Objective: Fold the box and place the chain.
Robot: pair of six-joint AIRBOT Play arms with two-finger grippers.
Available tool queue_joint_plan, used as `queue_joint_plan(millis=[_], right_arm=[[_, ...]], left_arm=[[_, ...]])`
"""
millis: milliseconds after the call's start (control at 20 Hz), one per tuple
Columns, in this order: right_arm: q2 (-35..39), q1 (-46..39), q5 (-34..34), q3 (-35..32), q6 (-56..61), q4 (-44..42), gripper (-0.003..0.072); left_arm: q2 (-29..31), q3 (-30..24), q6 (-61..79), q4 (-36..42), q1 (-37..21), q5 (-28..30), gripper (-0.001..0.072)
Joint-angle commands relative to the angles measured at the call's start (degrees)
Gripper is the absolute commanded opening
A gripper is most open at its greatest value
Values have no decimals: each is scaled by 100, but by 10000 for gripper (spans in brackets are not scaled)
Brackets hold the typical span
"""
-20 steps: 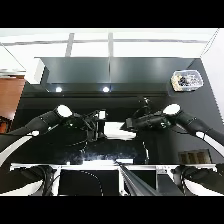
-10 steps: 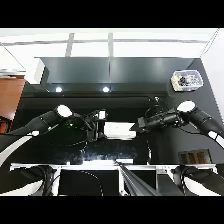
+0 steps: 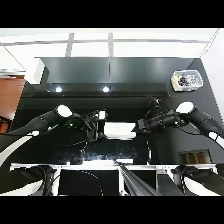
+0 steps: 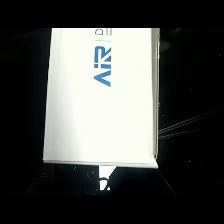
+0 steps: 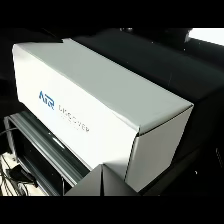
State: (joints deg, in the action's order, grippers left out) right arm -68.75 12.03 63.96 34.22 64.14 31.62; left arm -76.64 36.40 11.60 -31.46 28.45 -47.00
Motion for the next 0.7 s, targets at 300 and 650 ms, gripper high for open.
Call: queue_joint_plan(millis=[300, 650], right_arm=[[603, -1005, 1388, 1121, -444, -817, 8], [1217, -2647, 1794, 1471, -326, -389, 9]], left_arm=[[413, 52, -564, -203, 2, -50, 713], [1338, 105, -1790, -1115, 17, -472, 714]])
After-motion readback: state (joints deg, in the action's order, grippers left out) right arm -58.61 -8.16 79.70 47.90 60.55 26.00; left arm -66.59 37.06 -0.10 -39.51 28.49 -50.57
